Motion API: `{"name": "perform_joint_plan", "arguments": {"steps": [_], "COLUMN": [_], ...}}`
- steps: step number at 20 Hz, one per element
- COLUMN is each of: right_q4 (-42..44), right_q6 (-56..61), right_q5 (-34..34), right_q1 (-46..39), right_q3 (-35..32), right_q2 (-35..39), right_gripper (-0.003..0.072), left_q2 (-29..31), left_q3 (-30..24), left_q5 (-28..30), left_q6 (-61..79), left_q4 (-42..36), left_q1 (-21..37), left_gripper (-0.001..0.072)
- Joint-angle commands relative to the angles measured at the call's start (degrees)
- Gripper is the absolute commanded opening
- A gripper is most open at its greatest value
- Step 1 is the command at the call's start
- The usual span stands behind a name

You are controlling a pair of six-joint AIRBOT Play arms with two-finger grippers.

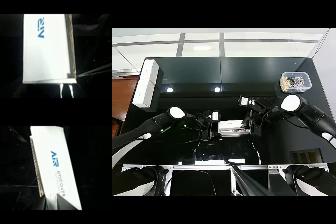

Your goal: Fold the box and place the chain.

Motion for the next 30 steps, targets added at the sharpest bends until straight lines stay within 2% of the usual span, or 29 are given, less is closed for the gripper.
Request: {"name": "perform_joint_plan", "arguments": {"steps": [1,2,3,14,15,16,27,30], "right_q4": [-0.5,-0.7,-1.0,-2.1,-2.1,-2.1,-1.9,-1.9], "right_q6": [0.1,0.1,0.1,0.5,0.5,0.5,1.1,9.3], "right_q5": [0.0,0.1,0.1,0.1,0.0,0.1,0.0,1.4], "right_q1": [0.4,0.8,0.9,0.9,0.9,0.9,0.9,0.9], "right_q3": [0.0,0.0,0.0,0.0,0.0,0.0,-2.6,-0.5], "right_q2": [-0.1,-0.1,-0.1,-0.1,-0.1,-0.1,-0.3,1.0], "right_gripper": [0.0079,0.0087,0.0147,0.0155,0.0251,0.0258,0.0258,0.0257], "left_q2": [0.0,0.0,0.0,0.0,0.0,0.0,0.0,0.0], "left_q3": [0.0,0.0,0.0,0.0,0.0,0.0,0.0,0.0], "left_q5": [0.0,0.0,0.0,0.0,0.0,0.0,0.0,0.0], "left_q6": [0.0,0.0,0.0,0.0,0.0,0.0,0.0,0.0], "left_q4": [0.0,0.0,0.0,0.0,0.0,0.0,0.0,0.0], "left_q1": [0.0,0.0,0.0,0.0,0.0,0.0,0.0,0.0], "left_gripper": [0.0392,0.0392,0.0392,0.0392,0.0392,0.0392,0.0392,0.0392]}}
